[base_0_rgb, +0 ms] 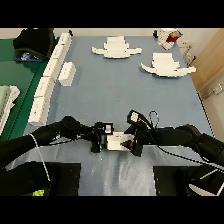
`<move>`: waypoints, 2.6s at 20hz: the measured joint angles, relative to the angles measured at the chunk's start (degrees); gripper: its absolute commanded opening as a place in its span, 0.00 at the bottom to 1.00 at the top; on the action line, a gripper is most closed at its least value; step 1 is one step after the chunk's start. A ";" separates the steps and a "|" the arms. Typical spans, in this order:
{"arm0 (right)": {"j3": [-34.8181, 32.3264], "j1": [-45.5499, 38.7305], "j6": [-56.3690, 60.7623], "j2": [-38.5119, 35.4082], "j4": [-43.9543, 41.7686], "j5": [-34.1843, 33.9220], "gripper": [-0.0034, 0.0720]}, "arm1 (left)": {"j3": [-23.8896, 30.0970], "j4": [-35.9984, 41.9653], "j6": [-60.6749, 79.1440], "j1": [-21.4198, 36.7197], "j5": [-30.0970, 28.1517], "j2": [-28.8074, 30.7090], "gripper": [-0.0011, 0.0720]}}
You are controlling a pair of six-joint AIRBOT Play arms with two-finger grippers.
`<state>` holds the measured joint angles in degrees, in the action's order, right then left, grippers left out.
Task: Fold the box.
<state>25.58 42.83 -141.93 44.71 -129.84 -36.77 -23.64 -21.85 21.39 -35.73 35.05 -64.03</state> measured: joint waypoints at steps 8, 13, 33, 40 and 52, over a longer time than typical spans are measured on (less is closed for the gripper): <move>2.14 5.84 -4.07 3.63 14.34 -1.62 0.84 | 0.00 0.00 -0.11 0.00 0.00 0.00 0.71; 2.95 7.30 -4.35 4.83 20.04 0.79 0.83 | 0.00 0.04 -0.11 0.00 -0.20 0.00 0.72; 6.10 9.38 -3.10 2.64 27.08 0.59 0.72 | 0.00 0.00 0.00 0.00 -0.02 0.00 0.71; 6.86 9.31 -2.27 3.13 28.55 0.37 0.46 | 0.00 0.00 0.00 0.00 0.00 0.00 0.72; 6.93 9.38 -1.55 4.24 26.97 -0.96 0.24 | 0.00 0.00 -0.02 0.00 -0.07 0.00 0.71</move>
<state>32.51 52.21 -143.48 48.95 -102.87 -37.74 -23.64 -21.85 21.37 -35.73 34.98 -64.03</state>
